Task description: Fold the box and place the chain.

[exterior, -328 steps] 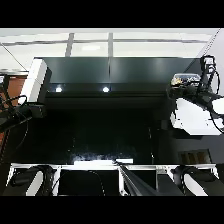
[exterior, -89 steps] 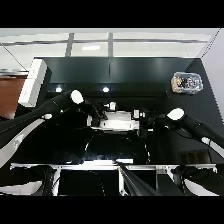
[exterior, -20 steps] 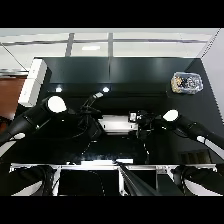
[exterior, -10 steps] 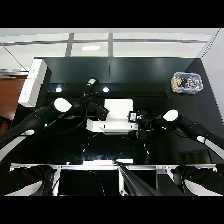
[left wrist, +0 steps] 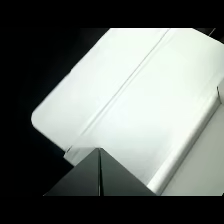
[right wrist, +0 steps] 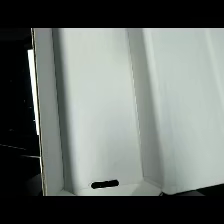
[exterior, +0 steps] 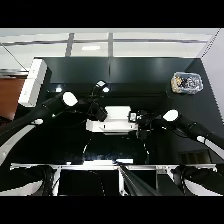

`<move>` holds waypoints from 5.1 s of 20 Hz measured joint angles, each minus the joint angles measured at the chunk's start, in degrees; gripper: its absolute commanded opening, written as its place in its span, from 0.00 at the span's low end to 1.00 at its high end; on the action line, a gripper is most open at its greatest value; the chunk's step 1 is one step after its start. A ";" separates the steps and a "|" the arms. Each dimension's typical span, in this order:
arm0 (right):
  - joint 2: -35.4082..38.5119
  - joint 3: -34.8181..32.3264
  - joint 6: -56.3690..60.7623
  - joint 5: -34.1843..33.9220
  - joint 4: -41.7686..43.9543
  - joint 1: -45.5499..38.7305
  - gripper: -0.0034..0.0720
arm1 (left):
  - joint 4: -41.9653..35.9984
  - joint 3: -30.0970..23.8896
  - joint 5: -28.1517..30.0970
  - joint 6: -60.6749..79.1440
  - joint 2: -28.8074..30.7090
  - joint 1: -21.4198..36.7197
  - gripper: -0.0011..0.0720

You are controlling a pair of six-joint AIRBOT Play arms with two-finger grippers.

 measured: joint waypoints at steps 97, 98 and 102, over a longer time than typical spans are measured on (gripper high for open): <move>-0.02 -0.02 0.13 -0.15 0.07 0.00 0.37 | -2.01 -4.52 -11.67 31.67 5.75 1.99 0.06; 0.00 0.00 0.07 -0.15 0.04 0.00 0.37 | 0.42 -4.52 -12.11 27.71 7.85 3.26 0.06; 0.00 0.00 0.07 -0.11 0.04 0.00 0.37 | 10.49 -4.70 -14.19 9.55 15.85 11.13 0.06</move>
